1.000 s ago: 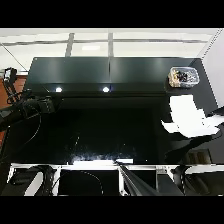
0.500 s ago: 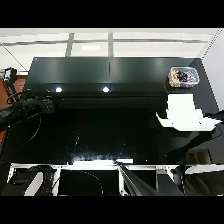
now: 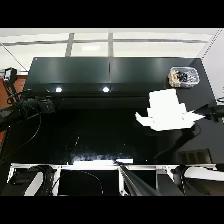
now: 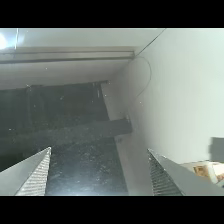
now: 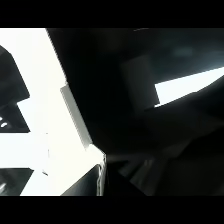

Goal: Fold the box and place the chain.

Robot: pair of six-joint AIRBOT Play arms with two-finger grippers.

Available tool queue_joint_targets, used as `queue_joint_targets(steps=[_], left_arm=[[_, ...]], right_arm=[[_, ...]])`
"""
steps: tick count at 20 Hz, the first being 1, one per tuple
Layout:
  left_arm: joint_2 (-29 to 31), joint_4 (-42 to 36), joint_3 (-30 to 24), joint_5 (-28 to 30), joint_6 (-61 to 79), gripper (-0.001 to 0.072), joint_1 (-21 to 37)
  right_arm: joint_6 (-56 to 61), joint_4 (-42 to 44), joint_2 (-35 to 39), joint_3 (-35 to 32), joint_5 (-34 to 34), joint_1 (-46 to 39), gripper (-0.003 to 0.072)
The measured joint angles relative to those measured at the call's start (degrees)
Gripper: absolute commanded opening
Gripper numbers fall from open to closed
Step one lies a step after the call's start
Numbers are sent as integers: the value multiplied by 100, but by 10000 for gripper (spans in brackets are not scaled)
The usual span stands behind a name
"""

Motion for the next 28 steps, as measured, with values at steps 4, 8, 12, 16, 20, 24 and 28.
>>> queue_joint_targets(steps=[4, 8, 12, 16, 20, 24, 28], left_arm=[[0, -22, 0, -92, 0, 707, -4], [-2, -111, 0, -345, -2, 707, -81], [-85, -160, 0, -466, -79, 707, -435], [-474, -168, 0, -533, -428, 707, -916], [-1215, -363, -63, -820, -813, 707, -1384], [-2197, -1169, -249, -680, -570, 707, -1727], [-3134, -2337, -302, -507, 221, 707, -1821]], right_arm=[[74, 339, 1316, -1156, -892, 1045, 41], [-35, 1051, 2531, -2302, -1711, 2312, 41], [-586, 1832, 3180, -3174, -2507, 3724, 41], [-1189, 2361, 3366, -3587, -3265, 4756, 41], [-1408, 2540, 3418, -3707, -3639, 5119, 41], [-1475, 2614, 3429, -3742, -3751, 5219, 41], [-1493, 2625, 3434, -3748, -3720, 5243, 41]])
